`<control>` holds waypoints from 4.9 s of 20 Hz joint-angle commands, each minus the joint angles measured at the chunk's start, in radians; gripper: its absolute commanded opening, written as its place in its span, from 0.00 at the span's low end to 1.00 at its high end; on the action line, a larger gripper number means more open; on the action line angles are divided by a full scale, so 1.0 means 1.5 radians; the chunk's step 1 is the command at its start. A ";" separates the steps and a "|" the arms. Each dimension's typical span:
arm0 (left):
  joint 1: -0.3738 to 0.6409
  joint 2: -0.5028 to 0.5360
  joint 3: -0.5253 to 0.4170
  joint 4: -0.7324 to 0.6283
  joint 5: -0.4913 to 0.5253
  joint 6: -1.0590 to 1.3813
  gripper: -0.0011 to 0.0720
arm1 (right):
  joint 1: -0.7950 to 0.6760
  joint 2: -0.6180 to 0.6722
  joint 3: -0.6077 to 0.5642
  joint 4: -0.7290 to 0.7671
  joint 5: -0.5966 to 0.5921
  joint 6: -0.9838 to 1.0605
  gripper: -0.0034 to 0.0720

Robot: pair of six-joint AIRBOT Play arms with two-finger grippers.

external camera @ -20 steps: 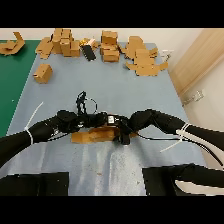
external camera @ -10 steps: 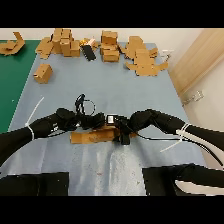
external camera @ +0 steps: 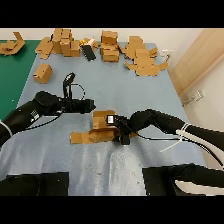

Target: Fold the box.

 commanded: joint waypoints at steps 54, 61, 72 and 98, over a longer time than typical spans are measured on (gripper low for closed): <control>-0.034 0.062 -0.178 0.050 -0.073 0.688 0.47 | 0.000 0.000 0.000 0.000 -0.002 0.001 0.72; -0.034 0.062 -0.178 0.050 -0.074 0.689 0.40 | 0.000 0.000 0.000 0.000 -0.002 0.001 0.72; -0.034 0.062 -0.178 0.050 -0.097 0.705 0.08 | 0.000 0.000 0.000 0.000 -0.002 0.001 0.72; -0.044 0.062 -0.160 0.119 -0.091 0.608 0.53 | 0.000 0.000 0.000 0.000 -0.002 0.001 0.72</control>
